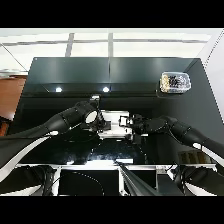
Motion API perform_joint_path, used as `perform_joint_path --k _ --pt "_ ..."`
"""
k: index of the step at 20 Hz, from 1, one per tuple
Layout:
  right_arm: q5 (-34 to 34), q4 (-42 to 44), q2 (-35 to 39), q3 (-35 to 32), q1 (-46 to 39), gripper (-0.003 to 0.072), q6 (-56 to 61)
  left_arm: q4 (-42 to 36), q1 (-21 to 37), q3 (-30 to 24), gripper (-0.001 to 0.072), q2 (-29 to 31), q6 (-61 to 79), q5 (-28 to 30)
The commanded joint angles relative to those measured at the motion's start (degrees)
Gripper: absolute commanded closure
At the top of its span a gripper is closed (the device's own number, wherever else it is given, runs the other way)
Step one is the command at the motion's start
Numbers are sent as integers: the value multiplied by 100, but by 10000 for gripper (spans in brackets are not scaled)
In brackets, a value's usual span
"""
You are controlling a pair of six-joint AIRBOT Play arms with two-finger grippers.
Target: Fold the box and place the chain.
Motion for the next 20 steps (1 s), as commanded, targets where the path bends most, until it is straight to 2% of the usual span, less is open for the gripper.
perform_joint_path --k 1,2,6,8,13,14,15,16,20 --pt "2 0 -4 -4 -4 285 2 15 -9 9 549 -4 -39 35" --pt "2 0 -4 -4 -2 285 2 17 -26 9 555 -4 -111 70" --pt "2 0 -4 -4 -2 285 2 17 -74 9 660 -4 -120 83" --pt "2 -2 -4 -4 -2 285 2 17 -109 9 682 -4 -120 90" --pt "2 0 -4 -4 -2 285 2 -33 -105 9 674 -4 -120 85" --pt "2 0 -4 -4 -2 285 2 -44 -103 9 574 -4 -120 83" --pt "2 0 -4 -4 -2 285 2 -44 -103 9 431 -4 -127 81" --pt "0 0 -4 -4 -2 285 2 -44 -101 9 377 -2 -138 79" --pt "0 -2 -4 -4 -2 285 2 -26 -96 20 330 -2 -136 79"
